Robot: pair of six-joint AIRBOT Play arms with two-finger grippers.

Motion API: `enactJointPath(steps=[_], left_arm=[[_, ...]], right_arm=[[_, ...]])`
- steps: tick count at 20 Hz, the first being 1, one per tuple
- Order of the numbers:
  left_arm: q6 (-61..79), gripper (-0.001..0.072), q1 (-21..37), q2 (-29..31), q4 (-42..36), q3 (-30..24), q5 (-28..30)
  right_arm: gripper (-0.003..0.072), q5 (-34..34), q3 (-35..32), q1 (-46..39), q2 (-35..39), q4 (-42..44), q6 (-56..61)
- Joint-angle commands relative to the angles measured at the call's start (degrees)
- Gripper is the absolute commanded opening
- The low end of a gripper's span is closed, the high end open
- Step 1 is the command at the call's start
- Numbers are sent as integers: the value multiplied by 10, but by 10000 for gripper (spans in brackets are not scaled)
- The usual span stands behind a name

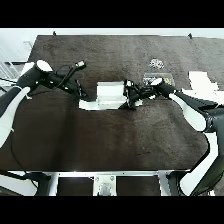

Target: Fold the box and place the chain.

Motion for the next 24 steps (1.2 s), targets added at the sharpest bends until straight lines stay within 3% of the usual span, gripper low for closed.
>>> enactJointPath(steps=[1,5,10,13,19,24], left_arm=[[-203,17,28,8,-1,0,-7],[-336,16,83,9,-4,-29,4],[-397,16,128,34,12,-90,26],[-470,16,122,34,82,-94,23],[-482,15,58,9,80,-102,54],[-483,15,50,-23,58,-102,89]], right_arm=[[584,0,0,1,0,0,0],[584,0,0,1,0,0,0],[584,0,0,1,0,0,0],[584,0,0,1,0,0,0],[584,0,0,1,0,0,0],[584,0,0,1,0,0,0]])
